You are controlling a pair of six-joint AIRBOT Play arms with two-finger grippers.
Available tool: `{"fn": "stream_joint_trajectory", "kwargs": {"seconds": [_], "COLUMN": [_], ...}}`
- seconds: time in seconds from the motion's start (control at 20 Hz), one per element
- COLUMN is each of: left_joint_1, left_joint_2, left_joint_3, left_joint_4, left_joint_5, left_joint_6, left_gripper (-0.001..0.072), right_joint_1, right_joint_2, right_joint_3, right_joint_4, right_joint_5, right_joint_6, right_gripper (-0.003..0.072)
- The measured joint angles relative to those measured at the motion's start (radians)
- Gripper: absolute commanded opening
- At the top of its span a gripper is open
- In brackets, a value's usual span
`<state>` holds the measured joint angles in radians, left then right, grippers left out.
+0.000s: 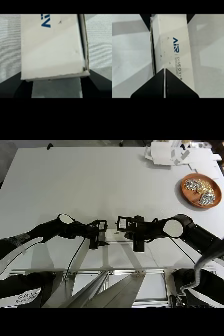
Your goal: Fold the box and place the chain.
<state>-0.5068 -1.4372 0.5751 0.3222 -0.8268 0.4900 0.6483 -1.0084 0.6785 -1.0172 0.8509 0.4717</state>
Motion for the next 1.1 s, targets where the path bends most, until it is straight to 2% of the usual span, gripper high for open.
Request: {"fn": "stream_joint_trajectory", "kwargs": {"seconds": [1.1], "left_joint_1": [0.0], "left_joint_2": [0.0], "left_joint_3": [0.0], "left_joint_4": [0.0], "left_joint_5": [0.0], "left_joint_6": [0.0], "left_gripper": [0.0138], "right_joint_1": [0.0], "right_joint_2": [-0.027], "right_joint_3": [0.0], "right_joint_4": [-0.023], "right_joint_5": [0.005], "right_joint_6": [0.096], "right_gripper": [0.0016]}}
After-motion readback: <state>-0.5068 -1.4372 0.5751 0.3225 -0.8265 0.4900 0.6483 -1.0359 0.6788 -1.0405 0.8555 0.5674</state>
